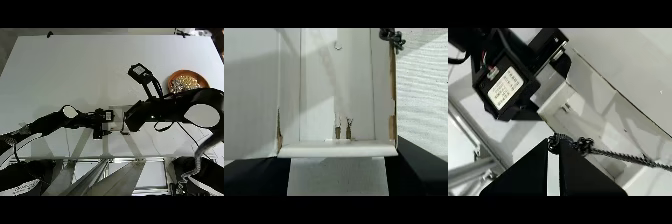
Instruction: Fold the box and place the chain.
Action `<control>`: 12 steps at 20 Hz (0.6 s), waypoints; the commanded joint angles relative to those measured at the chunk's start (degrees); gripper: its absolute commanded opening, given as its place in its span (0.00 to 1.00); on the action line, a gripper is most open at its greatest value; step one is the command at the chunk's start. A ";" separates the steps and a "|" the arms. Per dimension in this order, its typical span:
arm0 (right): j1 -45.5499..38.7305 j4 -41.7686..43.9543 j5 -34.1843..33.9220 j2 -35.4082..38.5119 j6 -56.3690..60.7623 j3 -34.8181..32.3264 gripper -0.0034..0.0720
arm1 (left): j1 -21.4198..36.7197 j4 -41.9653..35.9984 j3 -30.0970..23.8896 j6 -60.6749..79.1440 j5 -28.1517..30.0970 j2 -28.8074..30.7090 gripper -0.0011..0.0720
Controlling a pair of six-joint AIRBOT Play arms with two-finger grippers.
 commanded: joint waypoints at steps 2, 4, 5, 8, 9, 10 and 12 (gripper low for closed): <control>0.09 2.03 -10.88 3.19 1.49 -1.20 0.07 | 0.00 0.00 0.02 0.02 0.00 -0.02 0.11; 0.07 1.40 -11.61 5.33 1.53 -1.20 0.07 | 0.00 0.00 0.02 0.02 0.00 -0.02 0.11; 0.07 1.22 -11.69 6.14 1.64 -1.20 0.07 | 0.00 0.00 0.02 0.02 0.02 -0.02 0.11; 0.07 -0.24 -13.49 7.98 3.02 -1.20 0.07 | 0.00 0.00 0.02 0.02 0.02 -0.02 0.11; 0.07 -0.24 -14.32 8.33 3.02 -1.20 0.07 | 0.00 0.00 0.02 0.02 0.00 -0.02 0.11; 0.07 -0.31 -14.51 8.55 3.02 -1.20 0.07 | 0.00 0.00 0.02 0.02 0.00 -0.02 0.11; 0.07 -0.37 -14.78 8.57 3.04 -1.20 0.07 | 0.00 0.00 0.02 0.02 0.00 -0.02 0.11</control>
